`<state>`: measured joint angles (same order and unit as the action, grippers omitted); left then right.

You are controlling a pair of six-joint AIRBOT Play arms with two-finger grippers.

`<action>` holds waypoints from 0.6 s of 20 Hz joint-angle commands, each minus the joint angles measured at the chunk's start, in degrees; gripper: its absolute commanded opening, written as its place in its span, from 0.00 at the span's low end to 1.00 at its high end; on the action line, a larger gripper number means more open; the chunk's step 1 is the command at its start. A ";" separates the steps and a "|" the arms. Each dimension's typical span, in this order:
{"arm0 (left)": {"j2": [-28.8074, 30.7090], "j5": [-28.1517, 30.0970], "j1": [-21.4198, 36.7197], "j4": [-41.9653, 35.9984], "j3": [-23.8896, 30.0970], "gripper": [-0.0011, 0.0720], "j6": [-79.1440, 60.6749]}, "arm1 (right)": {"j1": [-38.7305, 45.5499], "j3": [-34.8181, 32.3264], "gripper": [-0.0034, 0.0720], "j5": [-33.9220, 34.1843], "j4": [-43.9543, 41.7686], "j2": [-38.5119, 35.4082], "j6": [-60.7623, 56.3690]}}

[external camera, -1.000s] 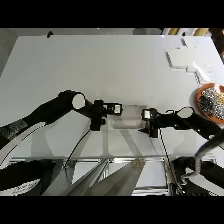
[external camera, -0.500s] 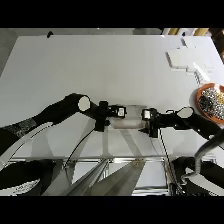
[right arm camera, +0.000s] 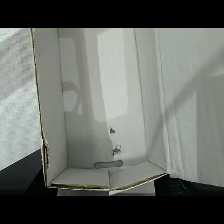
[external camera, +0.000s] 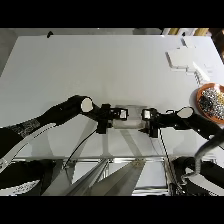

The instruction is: Fold the box and place the chain.

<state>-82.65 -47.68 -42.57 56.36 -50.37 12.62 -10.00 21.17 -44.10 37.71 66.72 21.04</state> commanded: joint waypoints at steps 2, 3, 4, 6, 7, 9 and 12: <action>-0.15 1.27 -0.15 -2.27 0.02 0.38 -0.02 | 0.00 -0.02 0.57 -0.02 -0.02 -0.04 -0.02; -0.17 2.14 -0.39 -2.91 0.02 0.34 -0.02 | 0.00 -0.02 0.57 -0.02 -0.02 -0.04 -0.02; -0.20 2.97 -0.68 -3.45 0.02 0.24 -0.02 | 0.00 -0.02 0.57 -0.02 -0.02 -0.04 -0.02; -0.55 3.91 -1.16 -4.68 0.02 0.20 -0.61 | 0.00 -0.02 0.57 0.00 -0.02 -0.04 -0.02; -0.85 4.00 -1.51 -5.62 0.02 0.20 -1.11 | 0.00 -0.02 0.57 -0.02 -0.02 -0.04 -0.02; -1.62 4.00 -2.14 -6.69 0.02 0.20 -1.09 | 0.00 -0.02 0.57 0.00 -0.02 -0.04 -0.02; -2.54 3.98 -2.49 -7.08 0.02 0.26 -1.07 | 0.00 -0.02 0.57 -0.02 -0.02 -0.04 -0.02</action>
<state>-84.44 -43.94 -44.58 50.54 -50.37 11.73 -9.98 21.17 -44.12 37.71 66.72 21.02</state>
